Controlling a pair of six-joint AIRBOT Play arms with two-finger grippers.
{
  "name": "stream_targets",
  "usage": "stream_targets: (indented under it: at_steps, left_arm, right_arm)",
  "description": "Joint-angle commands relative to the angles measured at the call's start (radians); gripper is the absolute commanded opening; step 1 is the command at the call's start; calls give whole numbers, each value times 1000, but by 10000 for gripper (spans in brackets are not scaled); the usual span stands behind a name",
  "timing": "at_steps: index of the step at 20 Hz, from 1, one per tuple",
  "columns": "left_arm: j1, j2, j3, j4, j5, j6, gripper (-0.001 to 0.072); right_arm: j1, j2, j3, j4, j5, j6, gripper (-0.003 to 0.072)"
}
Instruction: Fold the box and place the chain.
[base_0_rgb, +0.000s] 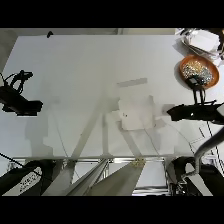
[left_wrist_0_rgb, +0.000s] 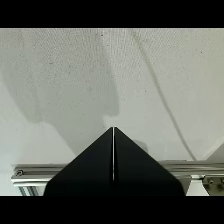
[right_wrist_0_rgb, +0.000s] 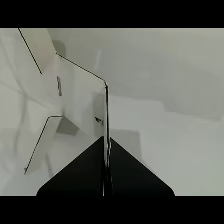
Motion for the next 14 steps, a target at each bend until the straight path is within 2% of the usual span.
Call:
stream_targets:
  at_steps: [1, 6, 10, 11, 13, 14]
  left_arm:
    - [1, 0, 0, 0, 2, 0, 10]
    - [1, 0, -1, -69, 128, 7, 11]
    - [-2, -1, -6, -263, 240, 107, 12]
    - [-2, -6, -11, -339, 254, 174, 42]
    - [-9, -39, -21, -583, 258, 391, 410]
    - [-26, -67, -28, -715, 246, 513, 412]
  right_arm:
    - [174, 67, -125, 76, -185, 71, 12]
    - [377, 64, -154, 75, -315, 136, 13]
    - [434, 60, -154, 74, -359, 178, 14]
    - [434, 57, -154, 74, -355, 179, 14]
    - [434, 57, -154, 68, -356, 178, 14]
    - [434, 57, -154, 68, -356, 179, 14]
